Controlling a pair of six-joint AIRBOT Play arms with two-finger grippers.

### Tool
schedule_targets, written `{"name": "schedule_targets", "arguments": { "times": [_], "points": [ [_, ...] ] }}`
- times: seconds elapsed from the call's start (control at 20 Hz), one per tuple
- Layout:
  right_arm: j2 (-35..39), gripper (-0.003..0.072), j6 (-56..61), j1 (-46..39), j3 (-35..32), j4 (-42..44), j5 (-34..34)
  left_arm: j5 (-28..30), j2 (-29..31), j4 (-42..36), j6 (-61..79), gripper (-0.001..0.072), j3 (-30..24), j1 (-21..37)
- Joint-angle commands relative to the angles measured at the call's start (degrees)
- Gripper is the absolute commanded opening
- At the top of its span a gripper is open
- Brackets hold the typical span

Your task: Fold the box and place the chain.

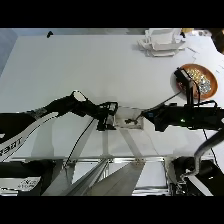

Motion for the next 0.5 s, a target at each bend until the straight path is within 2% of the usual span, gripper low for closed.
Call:
{"name": "schedule_targets", "arguments": {
  "times": [0.0, 0.25, 0.45],
  "points": [
    [0.0, 0.0017, -1.3, 6.5, 0.1, 1.5, -6.2, 0.0, 0.0, 0.0, 0.0, 0.0083, 0.0, 0.0],
    [-2.4, 0.0017, -1.3, 12.1, -0.4, 1.5, -9.5, 0.0, 0.0, 0.0, 0.0, 0.0083, 0.0, 0.0],
    [-8.0, 0.0017, -1.3, 15.9, -0.6, -1.0, -11.0, 0.0, 0.0, 0.0, 0.0, 0.0083, 0.0, 0.0]
  ]
}}
